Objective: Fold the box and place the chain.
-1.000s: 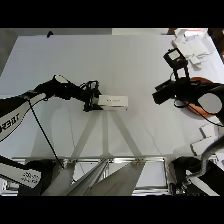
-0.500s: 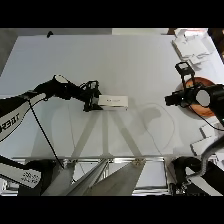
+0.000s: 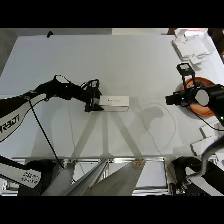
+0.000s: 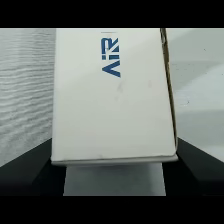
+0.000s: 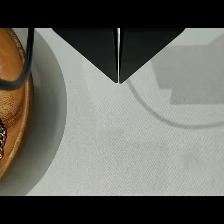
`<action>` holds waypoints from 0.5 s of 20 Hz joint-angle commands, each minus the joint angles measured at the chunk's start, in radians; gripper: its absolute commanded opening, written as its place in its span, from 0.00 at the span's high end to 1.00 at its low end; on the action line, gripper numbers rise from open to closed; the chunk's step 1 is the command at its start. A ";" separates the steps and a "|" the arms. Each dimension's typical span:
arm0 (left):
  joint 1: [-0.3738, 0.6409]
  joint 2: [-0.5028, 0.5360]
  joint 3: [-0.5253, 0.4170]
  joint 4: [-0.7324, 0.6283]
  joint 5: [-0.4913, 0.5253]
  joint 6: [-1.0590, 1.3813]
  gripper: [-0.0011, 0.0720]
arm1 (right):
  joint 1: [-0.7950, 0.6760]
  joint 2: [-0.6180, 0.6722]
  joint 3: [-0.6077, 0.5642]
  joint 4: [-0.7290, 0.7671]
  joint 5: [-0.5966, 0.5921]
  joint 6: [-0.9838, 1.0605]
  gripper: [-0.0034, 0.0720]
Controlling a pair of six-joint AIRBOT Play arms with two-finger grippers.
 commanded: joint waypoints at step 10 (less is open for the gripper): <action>-0.059 0.389 0.001 0.113 0.334 -0.285 0.98 | -0.001 -0.001 0.000 0.062 -0.006 0.000 0.94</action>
